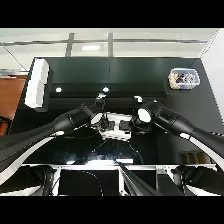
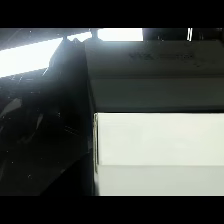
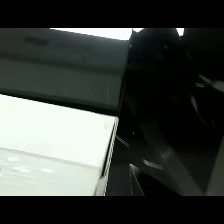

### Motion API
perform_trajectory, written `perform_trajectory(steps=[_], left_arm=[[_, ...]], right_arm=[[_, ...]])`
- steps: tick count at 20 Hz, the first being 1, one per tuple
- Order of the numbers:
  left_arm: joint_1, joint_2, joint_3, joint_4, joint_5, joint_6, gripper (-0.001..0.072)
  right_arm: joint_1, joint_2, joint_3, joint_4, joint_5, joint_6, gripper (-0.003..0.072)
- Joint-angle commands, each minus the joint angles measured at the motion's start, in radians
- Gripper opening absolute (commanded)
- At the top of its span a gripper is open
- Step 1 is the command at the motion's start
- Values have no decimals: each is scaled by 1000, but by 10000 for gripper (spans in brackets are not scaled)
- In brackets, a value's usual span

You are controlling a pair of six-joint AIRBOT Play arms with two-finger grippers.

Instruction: Fold the box and place the chain.

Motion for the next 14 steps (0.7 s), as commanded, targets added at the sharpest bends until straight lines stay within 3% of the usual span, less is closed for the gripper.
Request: perform_trajectory(steps=[1,14], left_arm=[[1,0,0,0,-2,0,26],[1,0,0,0,-6,0,27]], right_arm=[[29,-28,14,-37,30,81,365],[40,-102,58,-68,49,133,365]])
